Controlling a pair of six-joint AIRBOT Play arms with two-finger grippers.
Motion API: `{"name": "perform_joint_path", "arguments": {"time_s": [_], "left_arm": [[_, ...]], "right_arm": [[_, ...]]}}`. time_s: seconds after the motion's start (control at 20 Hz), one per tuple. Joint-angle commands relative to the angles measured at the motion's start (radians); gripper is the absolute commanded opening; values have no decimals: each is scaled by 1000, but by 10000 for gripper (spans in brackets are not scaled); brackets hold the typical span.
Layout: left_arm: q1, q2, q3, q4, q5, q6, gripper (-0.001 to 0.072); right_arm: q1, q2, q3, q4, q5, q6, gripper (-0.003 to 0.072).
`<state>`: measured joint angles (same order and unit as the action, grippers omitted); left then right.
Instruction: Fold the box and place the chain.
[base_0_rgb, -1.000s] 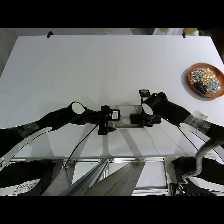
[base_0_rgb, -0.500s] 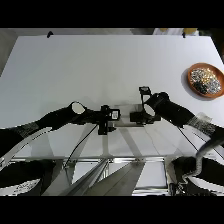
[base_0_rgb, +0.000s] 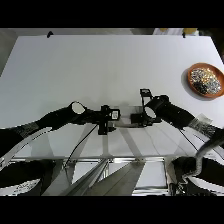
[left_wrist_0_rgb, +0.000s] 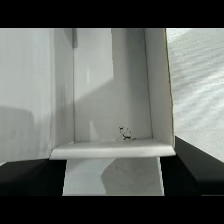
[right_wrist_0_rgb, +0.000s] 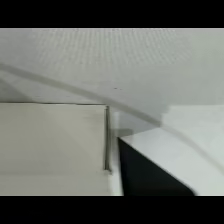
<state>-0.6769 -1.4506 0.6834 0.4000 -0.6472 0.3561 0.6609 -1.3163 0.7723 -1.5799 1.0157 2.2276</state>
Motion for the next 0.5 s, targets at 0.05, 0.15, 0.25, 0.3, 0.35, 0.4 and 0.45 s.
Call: {"name": "perform_joint_path", "arguments": {"time_s": [0.05, 0.15, 0.25, 0.3, 0.35, 0.4, 0.45], "left_arm": [[0, 0, 0, 0, 0, 0, 206], [0, 0, 0, 0, 0, 0, 206], [0, 1, 0, 0, 0, 0, 206], [0, 1, 0, 0, -1, 0, 206], [0, 0, 0, 0, 0, 0, 206], [0, 1, 0, 0, 0, 0, 206], [0, 0, 0, 0, 0, 0, 206]], "right_arm": [[0, 69, 0, -35, 20, -171, 414], [-4, 147, 4, -50, 67, -280, 414], [-23, 232, 48, -32, 181, -371, 406], [-41, 272, 89, -40, 241, -420, 406], [-71, 300, 137, -63, 279, -460, 404], [-113, 315, 193, -94, 304, -491, 401], [-175, 317, 257, -123, 308, -531, 393]]}}
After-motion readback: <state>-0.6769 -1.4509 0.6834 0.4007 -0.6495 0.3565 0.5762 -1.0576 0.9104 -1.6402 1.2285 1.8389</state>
